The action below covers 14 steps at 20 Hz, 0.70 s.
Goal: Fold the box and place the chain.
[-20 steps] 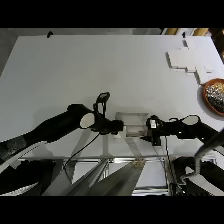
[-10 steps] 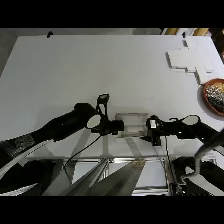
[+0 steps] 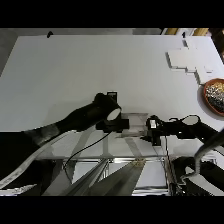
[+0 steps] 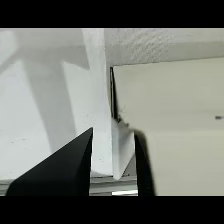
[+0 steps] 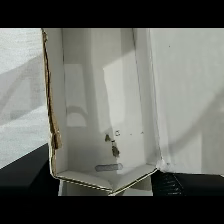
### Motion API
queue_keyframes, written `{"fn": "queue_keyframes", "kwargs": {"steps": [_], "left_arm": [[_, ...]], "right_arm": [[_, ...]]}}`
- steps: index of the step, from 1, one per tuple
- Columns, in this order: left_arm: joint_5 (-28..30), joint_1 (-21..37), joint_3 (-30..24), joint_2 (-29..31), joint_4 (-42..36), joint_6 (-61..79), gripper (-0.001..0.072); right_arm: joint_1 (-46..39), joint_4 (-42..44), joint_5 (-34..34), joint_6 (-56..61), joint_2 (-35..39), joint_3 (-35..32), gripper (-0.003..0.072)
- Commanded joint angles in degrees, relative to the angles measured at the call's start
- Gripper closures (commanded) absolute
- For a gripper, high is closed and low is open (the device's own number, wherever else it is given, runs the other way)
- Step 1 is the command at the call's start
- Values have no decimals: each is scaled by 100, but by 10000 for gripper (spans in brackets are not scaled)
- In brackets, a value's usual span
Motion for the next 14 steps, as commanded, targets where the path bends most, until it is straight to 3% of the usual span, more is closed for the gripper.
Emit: {"fn": "queue_keyframes", "kwargs": {"steps": [1,4,12,14], "left_arm": [[-247,-216,245,-398,160,-455,428],[142,-238,243,-586,151,-719,441],[-85,-262,238,-601,186,-577,452],[-37,-262,238,-605,223,-518,650]], "right_arm": [[2,2,0,2,4,0,412],[2,2,0,2,4,0,412],[2,2,2,2,4,0,412],[2,2,2,2,7,0,412]]}}
